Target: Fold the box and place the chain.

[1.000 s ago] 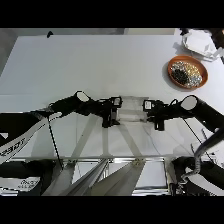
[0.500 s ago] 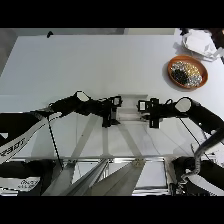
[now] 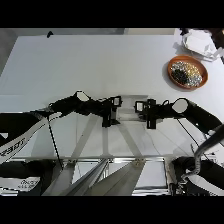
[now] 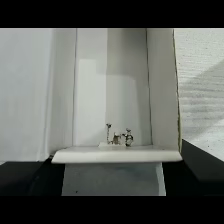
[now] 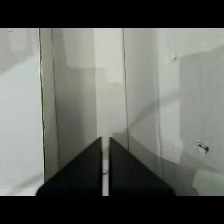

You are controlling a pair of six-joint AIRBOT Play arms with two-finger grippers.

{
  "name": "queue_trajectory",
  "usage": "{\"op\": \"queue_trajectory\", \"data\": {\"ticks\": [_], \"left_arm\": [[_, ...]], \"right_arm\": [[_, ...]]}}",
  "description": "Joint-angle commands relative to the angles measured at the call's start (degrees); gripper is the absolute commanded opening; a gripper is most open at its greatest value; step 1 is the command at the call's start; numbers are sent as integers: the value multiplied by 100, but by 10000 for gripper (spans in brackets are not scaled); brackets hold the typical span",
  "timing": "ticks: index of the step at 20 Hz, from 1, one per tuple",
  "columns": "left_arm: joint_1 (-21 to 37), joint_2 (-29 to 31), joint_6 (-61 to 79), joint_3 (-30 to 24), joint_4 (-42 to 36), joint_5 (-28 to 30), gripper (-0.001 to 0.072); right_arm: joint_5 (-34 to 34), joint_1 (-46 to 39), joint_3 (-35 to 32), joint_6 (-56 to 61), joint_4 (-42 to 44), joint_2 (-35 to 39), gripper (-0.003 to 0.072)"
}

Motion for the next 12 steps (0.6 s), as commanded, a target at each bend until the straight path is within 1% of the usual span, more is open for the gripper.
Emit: {"op": "queue_trajectory", "data": {"ticks": [1, 3, 5, 7, 8, 9, 10, 11, 12], "left_arm": [[0, -2, -7, 0, -2, -11, 210], [0, -2, -7, 0, -2, -9, 210], [0, -2, -7, 0, -2, -9, 210], [0, -2, -7, 0, -2, -9, 210], [0, -2, -7, 0, -2, -9, 210], [0, -2, -7, 0, -2, -11, 210], [0, -2, -7, 0, -2, -9, 210], [0, -2, -7, 0, -2, -9, 210], [0, -2, -7, 0, -2, -9, 210]], "right_arm": [[52, -9, 4, 1056, -496, 321, 12], [111, -181, 4, 2024, -885, 870, 12], [313, -501, 4, 2951, -931, 1545, 12], [498, -925, 4, 4498, -1106, 2201, 13], [560, -1209, 4, 5761, -1399, 2446, 13], [673, -1499, 4, 6808, -1786, 2597, 13], [841, -1805, 4, 7525, -2197, 2669, 12], [1016, -2063, 2, 7875, -2450, 2660, 12], [1180, -2304, -7, 7991, -2520, 2599, 12]]}}
